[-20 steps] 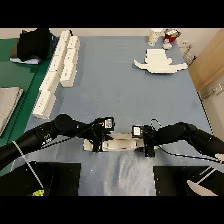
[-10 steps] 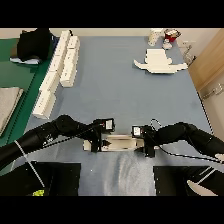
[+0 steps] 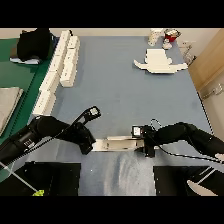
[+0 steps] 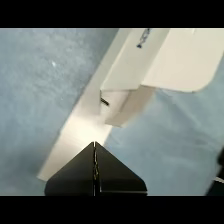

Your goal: Fold the box.

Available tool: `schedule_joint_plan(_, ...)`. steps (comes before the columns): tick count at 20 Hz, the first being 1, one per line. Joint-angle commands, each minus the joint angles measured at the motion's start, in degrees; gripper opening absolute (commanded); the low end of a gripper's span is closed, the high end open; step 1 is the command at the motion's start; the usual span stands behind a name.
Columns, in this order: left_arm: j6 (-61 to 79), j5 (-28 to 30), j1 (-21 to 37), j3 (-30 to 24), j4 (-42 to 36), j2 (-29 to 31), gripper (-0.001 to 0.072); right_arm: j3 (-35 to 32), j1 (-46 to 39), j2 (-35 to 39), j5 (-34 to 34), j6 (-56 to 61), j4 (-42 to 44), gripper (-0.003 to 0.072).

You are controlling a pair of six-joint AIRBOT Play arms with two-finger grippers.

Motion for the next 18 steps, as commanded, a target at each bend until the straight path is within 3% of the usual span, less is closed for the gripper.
schedule_joint_plan(1,-18.5,-7.8,-1.8,-1.6,-11.4,2.8,0.0014,0.0,0.0,0.0,0.1,0.0,0.0,0.0511)
schedule_joint_plan(3,-19.9,3.9,-8.2,-3.0,-24.0,1.3,0.0014,0.0,0.0,0.0,0.1,0.0,0.0,0.0511)
schedule_joint_plan(6,-23.0,21.2,-14.3,-0.5,-27.7,-3.3,0.0014,0.0,0.0,0.0,0.1,0.0,0.0,0.0511)
schedule_joint_plan(7,-24.1,23.7,-14.1,1.1,-27.6,-5.7,0.0014,0.0,0.0,0.0,0.1,0.0,0.0,0.0511)
schedule_joint_plan(13,-24.1,24.4,-9.0,8.3,-27.3,-22.0,0.0014,0.0,0.0,0.0,0.1,0.0,0.0,0.0511)
schedule_joint_plan(18,-24.1,24.4,-5.6,10.7,-26.8,-29.3,0.0014,0.0,0.0,0.0,0.1,0.0,0.0,0.0511)
